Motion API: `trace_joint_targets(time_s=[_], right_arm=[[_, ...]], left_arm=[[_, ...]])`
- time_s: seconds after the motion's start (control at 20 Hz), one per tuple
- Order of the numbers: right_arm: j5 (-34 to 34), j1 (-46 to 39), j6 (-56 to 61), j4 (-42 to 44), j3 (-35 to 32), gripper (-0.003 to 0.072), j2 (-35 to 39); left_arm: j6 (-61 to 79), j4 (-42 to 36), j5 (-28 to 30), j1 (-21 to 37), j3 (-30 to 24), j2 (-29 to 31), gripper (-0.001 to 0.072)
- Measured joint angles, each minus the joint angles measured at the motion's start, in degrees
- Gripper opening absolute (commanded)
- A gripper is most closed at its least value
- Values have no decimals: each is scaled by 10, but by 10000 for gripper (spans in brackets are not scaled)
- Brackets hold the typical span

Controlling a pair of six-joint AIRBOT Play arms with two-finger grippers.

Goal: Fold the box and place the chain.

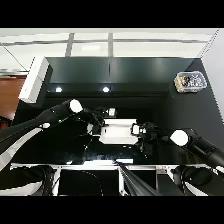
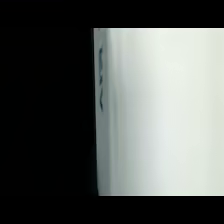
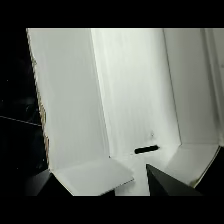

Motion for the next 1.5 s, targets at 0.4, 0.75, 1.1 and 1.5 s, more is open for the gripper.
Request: trace_joint_targets(time_s=[0.4,0.75,1.1,1.5], right_arm=[[-27,1,7,-4,33,619,-4],[9,-68,-7,15,66,619,-10],[30,-92,-154,135,70,619,-73],[60,-100,-252,170,57,619,-126]], left_arm=[[0,0,0,0,0,0,28],[0,0,1,0,0,0,27],[0,0,0,0,0,0,28],[2,1,0,0,0,0,28]])
